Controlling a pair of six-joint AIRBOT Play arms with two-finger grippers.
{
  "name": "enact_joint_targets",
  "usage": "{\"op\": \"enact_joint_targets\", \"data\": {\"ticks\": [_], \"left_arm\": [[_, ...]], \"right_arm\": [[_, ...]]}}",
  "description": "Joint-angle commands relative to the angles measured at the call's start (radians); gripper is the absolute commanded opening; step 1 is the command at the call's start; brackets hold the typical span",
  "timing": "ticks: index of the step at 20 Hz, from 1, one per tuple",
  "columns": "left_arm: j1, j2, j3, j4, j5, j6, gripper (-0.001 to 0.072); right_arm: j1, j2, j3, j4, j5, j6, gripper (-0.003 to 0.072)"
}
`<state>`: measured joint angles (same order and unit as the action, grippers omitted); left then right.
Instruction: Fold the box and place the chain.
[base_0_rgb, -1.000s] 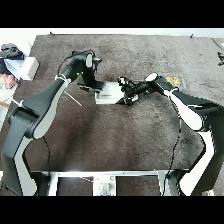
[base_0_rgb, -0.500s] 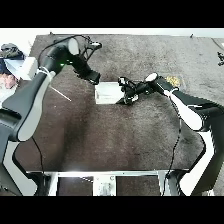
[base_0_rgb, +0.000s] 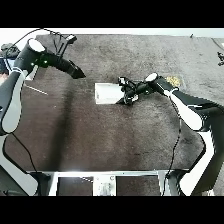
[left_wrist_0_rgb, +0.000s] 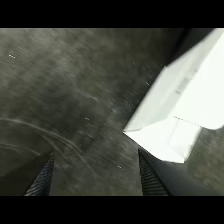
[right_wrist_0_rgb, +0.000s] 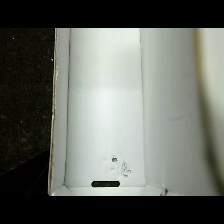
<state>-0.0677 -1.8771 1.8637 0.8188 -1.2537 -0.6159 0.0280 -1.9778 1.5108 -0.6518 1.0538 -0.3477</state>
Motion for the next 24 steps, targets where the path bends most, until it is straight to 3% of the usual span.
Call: {"op": "enact_joint_targets", "data": {"ticks": [1, 5, 7, 10, 17, 24], "left_arm": [[0.025, -0.002, -0.015, -0.087, 0.047, 0.094, 0.0574], [0.025, -0.005, -0.169, -0.257, 0.057, 0.523, 0.0577], [0.025, -0.011, -0.261, -0.383, 0.061, 0.688, 0.0720], [0.025, -0.016, -0.354, -0.415, 0.067, 0.839, 0.0720], [-0.019, -0.122, -0.351, -0.394, 0.022, 0.910, 0.0720], [-0.047, -0.128, -0.351, -0.302, 0.023, 0.973, 0.0720]], "right_arm": [[0.000, 0.000, 0.000, 0.001, 0.000, 0.000, 0.0538], [0.000, 0.000, 0.000, 0.001, 0.000, 0.000, 0.0538], [0.000, 0.000, 0.000, 0.001, 0.000, 0.000, 0.0537], [0.000, 0.000, 0.000, 0.001, 0.000, 0.000, 0.0538], [0.000, 0.000, 0.000, 0.001, 0.000, 0.000, 0.0538], [0.000, 0.000, 0.000, 0.001, 0.000, 0.000, 0.0538]]}}
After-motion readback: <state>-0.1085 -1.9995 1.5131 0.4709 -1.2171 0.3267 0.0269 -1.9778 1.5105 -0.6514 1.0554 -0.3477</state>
